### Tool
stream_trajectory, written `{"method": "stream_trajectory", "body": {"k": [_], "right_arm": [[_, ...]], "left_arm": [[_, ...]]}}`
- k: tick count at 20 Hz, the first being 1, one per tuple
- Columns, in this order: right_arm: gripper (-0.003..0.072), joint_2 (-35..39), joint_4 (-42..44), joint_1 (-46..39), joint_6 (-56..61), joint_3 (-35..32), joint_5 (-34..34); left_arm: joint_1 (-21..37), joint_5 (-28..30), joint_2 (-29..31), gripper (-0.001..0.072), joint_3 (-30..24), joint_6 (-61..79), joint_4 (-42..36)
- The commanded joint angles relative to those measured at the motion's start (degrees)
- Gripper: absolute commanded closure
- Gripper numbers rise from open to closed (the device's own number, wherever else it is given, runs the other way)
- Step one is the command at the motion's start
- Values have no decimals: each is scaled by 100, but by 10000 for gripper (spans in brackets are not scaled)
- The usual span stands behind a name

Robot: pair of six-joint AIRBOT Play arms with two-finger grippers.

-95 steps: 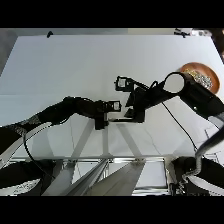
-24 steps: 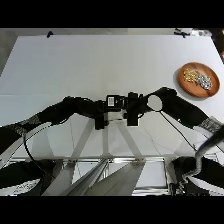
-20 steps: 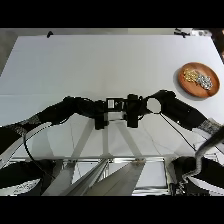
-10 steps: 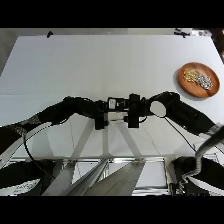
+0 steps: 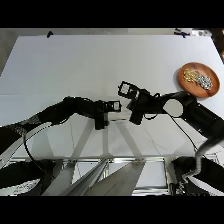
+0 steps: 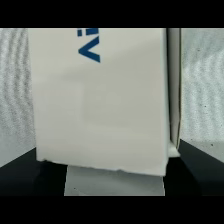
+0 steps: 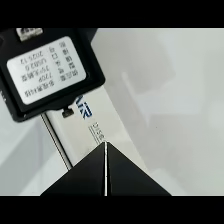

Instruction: Fold the box and place the chain.

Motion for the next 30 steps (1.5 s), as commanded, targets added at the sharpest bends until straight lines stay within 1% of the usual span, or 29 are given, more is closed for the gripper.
{"method": "stream_trajectory", "body": {"k": [1,4,5,12,15,17,19,22,26,28,30], "right_arm": [[668,46,498,63,166,-649,-1191],[668,46,501,179,166,-1058,-1884],[668,31,496,212,162,-1134,-1978],[670,-214,433,358,-192,-1318,-1818],[669,-214,433,442,-282,-1497,-1864],[670,-214,411,446,-284,-1659,-1759],[669,-212,125,601,-262,-1794,-1681],[669,-212,-13,811,-232,-1884,-1823],[669,-13,4,719,-39,-1882,-2118],[669,57,0,713,28,-1888,-2090],[669,-46,2,713,24,-1939,-1912]], "left_arm": [[2,-4,4,314,-2,0,2],[2,-4,4,314,-2,0,0],[2,-2,4,314,-2,0,0],[2,-2,4,314,-2,0,0],[2,-4,4,314,-2,0,0],[2,-2,4,314,-2,0,0],[2,-2,4,314,-2,0,0],[2,-4,4,314,-2,0,0],[2,-2,4,314,-2,0,0],[2,-2,4,314,-2,0,0],[2,-2,4,314,-2,0,0]]}}
